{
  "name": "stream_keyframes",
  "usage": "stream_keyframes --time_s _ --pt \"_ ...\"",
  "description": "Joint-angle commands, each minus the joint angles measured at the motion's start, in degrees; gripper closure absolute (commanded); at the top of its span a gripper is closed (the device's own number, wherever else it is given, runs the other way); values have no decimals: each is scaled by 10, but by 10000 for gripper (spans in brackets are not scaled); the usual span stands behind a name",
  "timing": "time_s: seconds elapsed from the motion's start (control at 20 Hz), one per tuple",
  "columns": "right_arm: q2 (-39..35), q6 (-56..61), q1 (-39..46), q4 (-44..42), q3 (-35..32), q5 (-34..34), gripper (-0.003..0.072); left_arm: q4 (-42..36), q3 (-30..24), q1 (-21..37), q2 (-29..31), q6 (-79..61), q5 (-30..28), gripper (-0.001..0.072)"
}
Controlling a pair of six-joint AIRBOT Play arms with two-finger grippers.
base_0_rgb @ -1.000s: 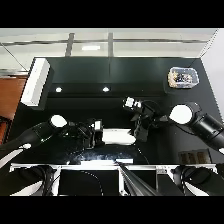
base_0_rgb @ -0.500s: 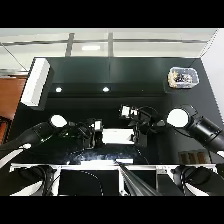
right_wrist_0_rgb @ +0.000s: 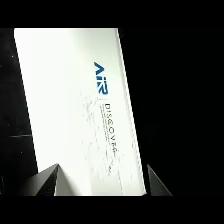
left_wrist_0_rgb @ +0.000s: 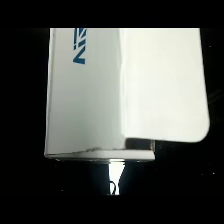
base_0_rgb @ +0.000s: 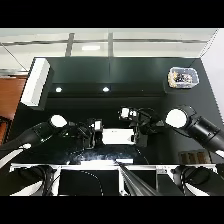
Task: Fold the box and place the chain.
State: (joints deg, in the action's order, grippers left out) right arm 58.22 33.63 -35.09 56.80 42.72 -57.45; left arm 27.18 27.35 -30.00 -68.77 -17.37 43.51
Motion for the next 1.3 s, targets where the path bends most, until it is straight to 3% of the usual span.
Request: stream_keyframes --time_s 0.0,0.25,0.3,0.35,0.6,0.7,0.75,1.0,1.1,1.25 --pt "15 0 0 2 -1 16 52 0 0 0 0 0 0 245" --pt "19 0 0 2 -1 47 55 0 0 0 0 0 0 245" --pt "19 0 0 2 -1 43 85 0 0 0 0 0 0 245" --pt "19 0 0 2 -1 35 193 0 0 0 0 0 0 246" --pt "19 2 0 3 -1 9 194 0 0 0 0 0 0 245" --pt "19 2 0 3 -1 9 215 0 0 0 0 0 0 245" --pt "19 2 0 3 -2 9 263 0 0 0 0 0 0 246" --pt "19 2 0 2 -12 9 264 0 0 0 0 0 0 246" --pt "19 2 0 3 -12 9 440 0 0 0 0 0 0 245" --pt "19 2 0 2 -12 9 438 0 0 0 0 0 0 245"
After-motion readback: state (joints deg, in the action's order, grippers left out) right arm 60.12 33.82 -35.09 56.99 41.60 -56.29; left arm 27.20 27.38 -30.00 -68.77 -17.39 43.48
